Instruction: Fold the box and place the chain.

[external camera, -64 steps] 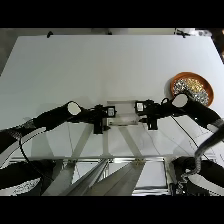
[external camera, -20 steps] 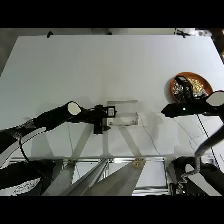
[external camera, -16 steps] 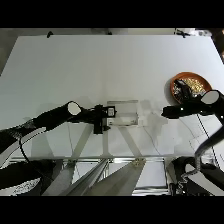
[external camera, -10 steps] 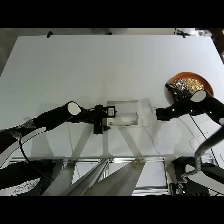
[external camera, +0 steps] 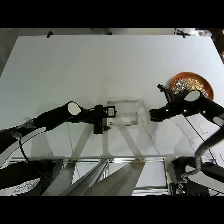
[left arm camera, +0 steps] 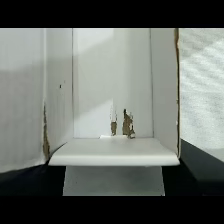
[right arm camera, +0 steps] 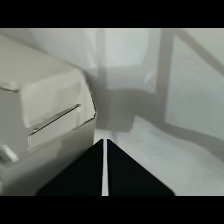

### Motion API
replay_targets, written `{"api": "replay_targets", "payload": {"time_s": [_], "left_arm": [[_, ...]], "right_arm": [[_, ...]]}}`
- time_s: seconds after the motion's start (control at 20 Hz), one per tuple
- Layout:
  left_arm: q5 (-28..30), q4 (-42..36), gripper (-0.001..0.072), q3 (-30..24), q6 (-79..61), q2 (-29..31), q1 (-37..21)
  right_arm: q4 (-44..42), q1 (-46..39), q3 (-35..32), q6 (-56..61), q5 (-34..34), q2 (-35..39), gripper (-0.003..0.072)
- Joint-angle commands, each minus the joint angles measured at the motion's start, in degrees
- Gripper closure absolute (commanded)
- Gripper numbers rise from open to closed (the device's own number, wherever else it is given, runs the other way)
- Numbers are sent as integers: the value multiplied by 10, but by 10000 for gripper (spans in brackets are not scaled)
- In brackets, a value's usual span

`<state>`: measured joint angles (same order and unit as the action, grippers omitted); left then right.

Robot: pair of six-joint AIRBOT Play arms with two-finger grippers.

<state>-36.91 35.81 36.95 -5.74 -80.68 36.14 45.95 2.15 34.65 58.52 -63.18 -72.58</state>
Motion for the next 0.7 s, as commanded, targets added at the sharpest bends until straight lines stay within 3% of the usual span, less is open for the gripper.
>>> {"api": "replay_targets", "payload": {"time_s": [0.0,0.1,0.3,0.5,0.65], "left_arm": [[0,0,504,0,0,0,0],[0,0,504,0,0,0,0],[0,0,504,0,0,0,0],[0,0,504,0,0,0,0],[0,0,504,0,0,0,0]], "right_arm": [[-56,8,0,-22,-28,6,567],[-59,8,0,-22,-39,14,510],[-61,7,2,-22,-64,26,478],[-62,8,2,-22,-74,29,272],[-68,10,2,-23,-50,29,259]]}}
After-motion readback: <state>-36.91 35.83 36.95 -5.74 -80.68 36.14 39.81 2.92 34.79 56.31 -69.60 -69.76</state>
